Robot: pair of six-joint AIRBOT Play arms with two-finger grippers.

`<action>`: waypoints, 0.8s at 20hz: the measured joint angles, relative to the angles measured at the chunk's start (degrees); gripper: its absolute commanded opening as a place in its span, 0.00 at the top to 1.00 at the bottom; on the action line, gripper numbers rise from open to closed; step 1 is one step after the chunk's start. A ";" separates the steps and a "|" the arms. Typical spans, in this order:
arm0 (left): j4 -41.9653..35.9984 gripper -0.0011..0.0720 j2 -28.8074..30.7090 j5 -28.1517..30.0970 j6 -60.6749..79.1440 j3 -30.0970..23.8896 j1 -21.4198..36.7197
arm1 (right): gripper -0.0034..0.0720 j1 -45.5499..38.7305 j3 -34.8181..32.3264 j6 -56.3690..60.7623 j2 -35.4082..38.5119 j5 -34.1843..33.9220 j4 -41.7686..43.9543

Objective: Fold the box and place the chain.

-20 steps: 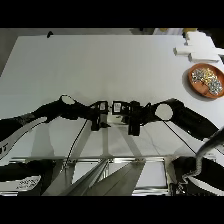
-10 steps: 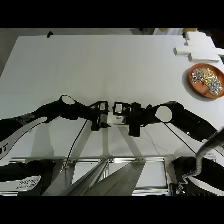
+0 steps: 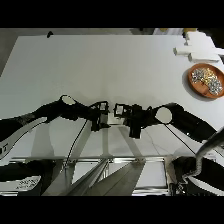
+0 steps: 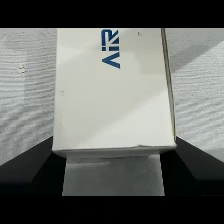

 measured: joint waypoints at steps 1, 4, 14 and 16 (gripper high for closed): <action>0.00 0.64 0.00 0.00 0.00 0.00 0.00 | 0.93 0.20 -0.09 0.00 0.00 0.22 -0.39; 0.00 0.64 0.00 0.02 0.02 0.00 0.00 | 0.93 1.27 -0.07 0.04 0.00 0.04 -1.86; -0.13 0.64 0.00 -0.02 -0.17 0.00 0.00 | 0.93 -3.10 6.23 7.02 0.55 3.13 -3.78; -0.13 0.64 0.00 0.00 -0.15 0.00 0.00 | 0.93 -6.69 8.70 13.62 1.22 6.82 -6.32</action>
